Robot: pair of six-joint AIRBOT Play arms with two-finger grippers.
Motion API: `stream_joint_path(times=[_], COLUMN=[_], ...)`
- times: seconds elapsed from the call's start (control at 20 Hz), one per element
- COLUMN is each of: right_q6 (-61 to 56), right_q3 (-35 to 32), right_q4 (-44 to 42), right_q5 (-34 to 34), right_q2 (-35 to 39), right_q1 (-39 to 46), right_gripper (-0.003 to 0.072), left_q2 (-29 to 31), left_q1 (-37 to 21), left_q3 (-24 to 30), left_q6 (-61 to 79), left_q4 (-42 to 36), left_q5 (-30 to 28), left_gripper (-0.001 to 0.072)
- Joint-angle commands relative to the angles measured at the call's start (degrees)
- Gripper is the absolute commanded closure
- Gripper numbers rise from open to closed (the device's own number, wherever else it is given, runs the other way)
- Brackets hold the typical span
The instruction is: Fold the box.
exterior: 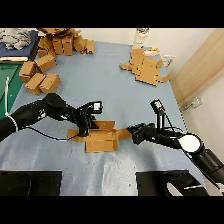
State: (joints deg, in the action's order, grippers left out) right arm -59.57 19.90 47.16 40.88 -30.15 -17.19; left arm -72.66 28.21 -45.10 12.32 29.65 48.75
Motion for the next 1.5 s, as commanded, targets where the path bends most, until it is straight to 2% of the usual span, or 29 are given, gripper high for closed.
stream_joint_path(times=[0.0,0.3,0.75,0.85,0.95,1.05,1.2,1.3,1.45], right_q6=[0.0,0.0,0.0,-1.3,-8.6,-15.0,-15.8,-15.0,-8.0], right_q3=[0.0,0.0,0.0,0.0,0.0,0.0,-0.2,-1.6,-3.7], right_q4=[0.0,0.0,1.3,7.9,18.2,28.0,33.1,38.8,51.8], right_q5=[0.0,0.0,0.9,0.9,1.5,4.9,7.3,4.0,-4.8], right_q2=[-0.5,-1.3,-0.8,1.1,4.2,7.5,10.8,9.6,1.4], right_q1=[-0.1,-0.1,-0.9,-5.1,-10.8,-17.2,-28.2,-35.8,-45.6], right_gripper=[0.0684,0.0684,0.0684,0.0685,0.0685,0.0685,0.0685,0.0685,0.0684], left_q2=[-0.4,-2.0,-2.0,-2.0,-2.0,-2.0,-2.0,-2.0,-2.0], left_q1=[-0.1,-0.1,-0.1,-0.1,-0.1,0.0,0.0,0.0,0.0], left_q3=[-0.6,-1.4,-1.4,-1.4,-1.4,-1.4,-1.4,-1.4,-1.4], left_q6=[1.0,1.4,1.2,1.2,1.2,0.9,0.1,0.1,0.1], left_q4=[-0.1,-0.3,-0.3,-0.3,-0.3,-0.3,-0.3,-0.3,-0.3], left_q5=[-3.3,-3.1,-6.0,-5.9,-6.0,-5.9,-5.7,-5.7,-5.7], left_gripper=[0.0697,0.0698,0.0698,0.0698,0.0698,0.0697,0.0698,0.0698,0.0698])
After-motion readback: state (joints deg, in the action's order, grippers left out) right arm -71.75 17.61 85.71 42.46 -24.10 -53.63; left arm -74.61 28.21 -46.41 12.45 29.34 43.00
